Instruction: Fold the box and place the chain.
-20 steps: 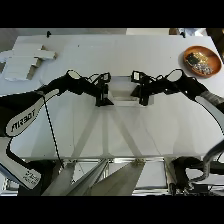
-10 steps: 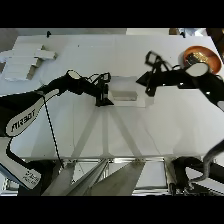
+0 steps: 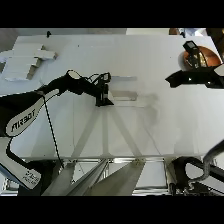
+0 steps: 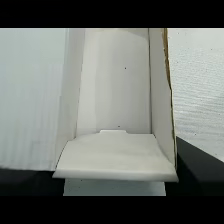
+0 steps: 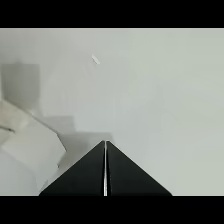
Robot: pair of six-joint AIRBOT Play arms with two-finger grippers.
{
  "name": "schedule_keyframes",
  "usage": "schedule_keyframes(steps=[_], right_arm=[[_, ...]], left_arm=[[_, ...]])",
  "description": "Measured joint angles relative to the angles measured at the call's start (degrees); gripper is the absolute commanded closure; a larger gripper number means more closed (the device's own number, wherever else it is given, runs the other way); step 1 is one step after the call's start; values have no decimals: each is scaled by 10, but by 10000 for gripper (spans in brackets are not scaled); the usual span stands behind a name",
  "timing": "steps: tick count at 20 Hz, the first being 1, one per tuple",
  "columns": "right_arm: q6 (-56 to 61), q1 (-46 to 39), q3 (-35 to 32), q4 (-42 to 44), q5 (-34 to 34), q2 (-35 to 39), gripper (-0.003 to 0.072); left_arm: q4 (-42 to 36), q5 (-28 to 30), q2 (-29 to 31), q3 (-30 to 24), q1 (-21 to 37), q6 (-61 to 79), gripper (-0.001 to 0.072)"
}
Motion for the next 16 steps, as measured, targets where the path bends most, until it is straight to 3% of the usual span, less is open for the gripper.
schedule_keyframes(steps=[6,16], right_arm=[[88,-2,-47,-35,42,-46,678],[101,55,-74,51,14,-118,680]], left_arm=[[0,0,0,0,0,0,234],[0,0,0,0,0,0,234]])
